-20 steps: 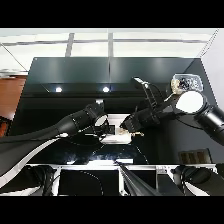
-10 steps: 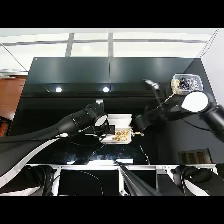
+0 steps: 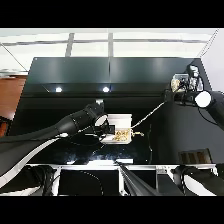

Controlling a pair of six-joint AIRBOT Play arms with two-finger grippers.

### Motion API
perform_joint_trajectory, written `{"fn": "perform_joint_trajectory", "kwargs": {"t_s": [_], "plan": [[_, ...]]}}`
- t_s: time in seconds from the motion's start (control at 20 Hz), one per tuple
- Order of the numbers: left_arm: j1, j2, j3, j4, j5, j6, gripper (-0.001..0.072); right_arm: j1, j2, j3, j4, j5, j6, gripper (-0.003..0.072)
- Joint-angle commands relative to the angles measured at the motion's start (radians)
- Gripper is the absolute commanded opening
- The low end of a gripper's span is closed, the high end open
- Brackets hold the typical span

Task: Fold the box and place the chain.

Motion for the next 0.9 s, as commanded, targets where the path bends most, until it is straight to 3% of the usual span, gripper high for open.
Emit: {"fn": "perform_joint_trajectory", "kwargs": {"t_s": [0.0,0.3,0.4,0.45,0.5,0.55,0.7,0.85], "plan": [[0.000,0.000,0.000,-0.016,0.000,0.000,0.0030,-0.091,-0.164,0.050,-0.042,-0.084,0.240,0.0706],[0.000,-0.002,0.000,-0.015,0.002,0.000,0.0030,-0.108,-0.298,0.126,0.029,-0.114,0.261,0.0694],[0.000,-0.006,-0.001,-0.015,0.001,0.000,0.0030,-0.105,-0.333,0.148,0.094,-0.114,0.259,0.0535],[0.000,-0.006,0.000,-0.015,0.001,0.000,0.0030,-0.104,-0.338,0.151,0.114,-0.114,0.259,0.0400],[0.000,-0.006,0.000,-0.015,0.002,0.000,0.0030,-0.107,-0.336,0.154,0.116,-0.101,0.258,0.0136],[0.000,-0.006,0.000,-0.015,0.001,0.000,0.0030,-0.111,-0.332,0.167,0.114,-0.057,0.248,0.0046],[0.000,-0.006,0.000,-0.015,0.001,0.000,0.0030,-0.116,-0.258,0.192,0.119,0.078,0.108,0.0041],[0.000,-0.006,0.000,-0.015,0.002,0.000,0.0030,-0.115,-0.034,0.191,0.222,0.249,-0.190,0.0041]]}}
